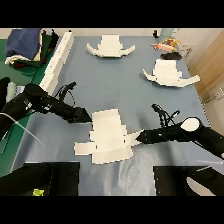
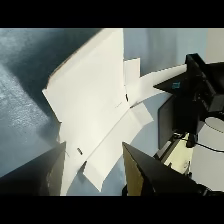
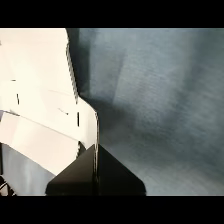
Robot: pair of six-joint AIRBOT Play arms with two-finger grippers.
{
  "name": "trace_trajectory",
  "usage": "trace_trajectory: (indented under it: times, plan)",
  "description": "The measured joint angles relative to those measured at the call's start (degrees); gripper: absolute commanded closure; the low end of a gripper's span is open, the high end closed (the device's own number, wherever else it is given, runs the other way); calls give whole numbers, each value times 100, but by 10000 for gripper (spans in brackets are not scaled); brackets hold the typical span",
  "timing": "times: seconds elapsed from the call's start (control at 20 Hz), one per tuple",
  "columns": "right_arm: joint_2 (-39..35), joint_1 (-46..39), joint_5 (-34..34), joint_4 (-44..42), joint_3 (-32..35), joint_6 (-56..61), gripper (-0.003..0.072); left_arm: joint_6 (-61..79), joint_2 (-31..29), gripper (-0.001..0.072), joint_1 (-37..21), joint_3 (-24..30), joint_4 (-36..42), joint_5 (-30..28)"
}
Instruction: Fold the box.
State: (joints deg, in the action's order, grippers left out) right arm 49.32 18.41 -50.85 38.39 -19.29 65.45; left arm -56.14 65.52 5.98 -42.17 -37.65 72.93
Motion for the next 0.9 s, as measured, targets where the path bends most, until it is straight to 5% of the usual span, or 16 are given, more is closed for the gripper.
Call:
trace_trajectory:
  times: [0.6, 0.7, 0.9]
  plan:
    - [-278, 796, 944, 13, 142, -11, 683, 1252, 1355, 189, 120, -302, 192, -811]
    - [-280, 817, 957, 20, 144, 4, 683, 1576, 1578, 374, 236, -490, 273, -667]
    - [-280, 837, 975, 94, 144, 28, 683, 2072, 1812, 412, 424, -719, 306, 15]
